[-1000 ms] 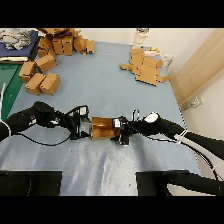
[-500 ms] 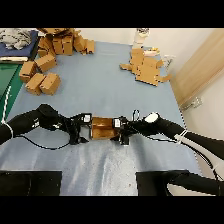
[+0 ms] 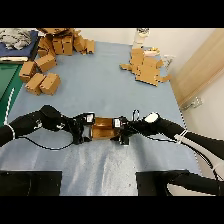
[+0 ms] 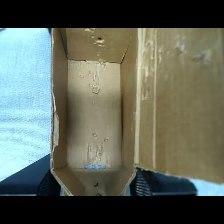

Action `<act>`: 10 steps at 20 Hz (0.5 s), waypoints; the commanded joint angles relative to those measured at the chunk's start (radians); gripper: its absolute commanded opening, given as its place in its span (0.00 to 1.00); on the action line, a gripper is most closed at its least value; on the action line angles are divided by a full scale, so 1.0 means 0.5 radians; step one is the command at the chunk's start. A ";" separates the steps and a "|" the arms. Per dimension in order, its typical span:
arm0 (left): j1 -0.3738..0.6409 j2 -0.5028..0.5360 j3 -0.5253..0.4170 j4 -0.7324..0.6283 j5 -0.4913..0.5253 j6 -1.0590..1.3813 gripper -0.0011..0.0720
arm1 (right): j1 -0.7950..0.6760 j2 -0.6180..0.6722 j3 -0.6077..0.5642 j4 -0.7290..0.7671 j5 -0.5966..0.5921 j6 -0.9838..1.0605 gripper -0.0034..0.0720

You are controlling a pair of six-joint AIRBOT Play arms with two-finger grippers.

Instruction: Fold the box.

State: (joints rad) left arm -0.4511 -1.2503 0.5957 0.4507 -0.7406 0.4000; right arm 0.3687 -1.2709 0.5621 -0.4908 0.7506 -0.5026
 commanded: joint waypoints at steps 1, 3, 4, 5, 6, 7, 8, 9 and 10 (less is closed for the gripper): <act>-0.041 -0.003 -0.001 -0.016 -0.004 -0.002 0.97 | 0.001 -0.001 -0.001 0.001 -0.001 -0.001 0.65; -0.059 -0.004 -0.001 -0.040 0.025 -0.002 0.97 | 0.001 -0.001 -0.001 0.001 0.000 -0.001 0.65; -0.064 -0.005 -0.001 -0.070 0.044 -0.001 0.97 | 0.001 -0.001 -0.001 0.001 0.000 -0.001 0.65; -0.071 -0.005 -0.001 -0.103 0.078 -0.001 0.97 | 0.001 -0.001 -0.001 0.001 0.000 -0.001 0.65; -0.076 -0.005 -0.001 -0.135 0.096 0.000 0.96 | 0.001 -0.001 -0.001 0.001 0.000 -0.001 0.65; -0.076 -0.005 -0.001 -0.148 0.119 -0.001 0.96 | 0.001 -0.001 -0.001 0.001 0.000 -0.001 0.65; -0.076 -0.005 -0.001 -0.147 0.124 -0.001 0.97 | 0.001 -0.001 -0.001 0.001 0.000 -0.001 0.65; -0.076 -0.005 -0.001 -0.146 0.121 -0.001 0.97 | 0.001 -0.001 -0.001 0.001 0.000 -0.001 0.65; -0.076 -0.005 -0.001 -0.146 0.121 -0.001 0.97 | 0.001 -0.001 -0.001 0.001 0.000 -0.001 0.65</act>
